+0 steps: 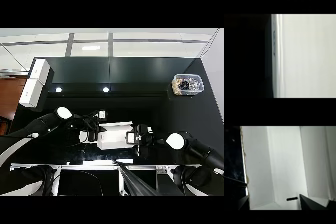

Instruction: Fold the box and place the chain.

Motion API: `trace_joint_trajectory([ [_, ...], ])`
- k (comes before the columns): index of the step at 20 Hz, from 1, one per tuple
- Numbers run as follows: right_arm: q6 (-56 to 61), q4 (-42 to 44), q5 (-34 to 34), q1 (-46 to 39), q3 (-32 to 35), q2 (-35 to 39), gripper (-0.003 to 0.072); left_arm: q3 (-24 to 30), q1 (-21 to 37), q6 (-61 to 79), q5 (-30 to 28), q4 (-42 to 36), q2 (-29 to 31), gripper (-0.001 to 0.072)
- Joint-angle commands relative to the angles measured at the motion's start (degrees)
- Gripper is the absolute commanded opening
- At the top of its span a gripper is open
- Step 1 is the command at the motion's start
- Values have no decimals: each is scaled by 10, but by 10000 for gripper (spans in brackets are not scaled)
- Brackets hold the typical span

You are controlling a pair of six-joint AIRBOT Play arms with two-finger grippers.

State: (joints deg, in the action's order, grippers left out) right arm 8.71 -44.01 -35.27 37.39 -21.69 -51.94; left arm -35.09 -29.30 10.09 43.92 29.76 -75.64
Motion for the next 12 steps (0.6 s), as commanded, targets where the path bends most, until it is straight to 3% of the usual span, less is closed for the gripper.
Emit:
trace_joint_trajectory([
  [1,17,2,-35,-10,-33,-1,713,0,0,0,0,0,0,30],
  [12,-2,23,-22,-83,-56,-11,713,0,0,0,0,0,0,30],
])
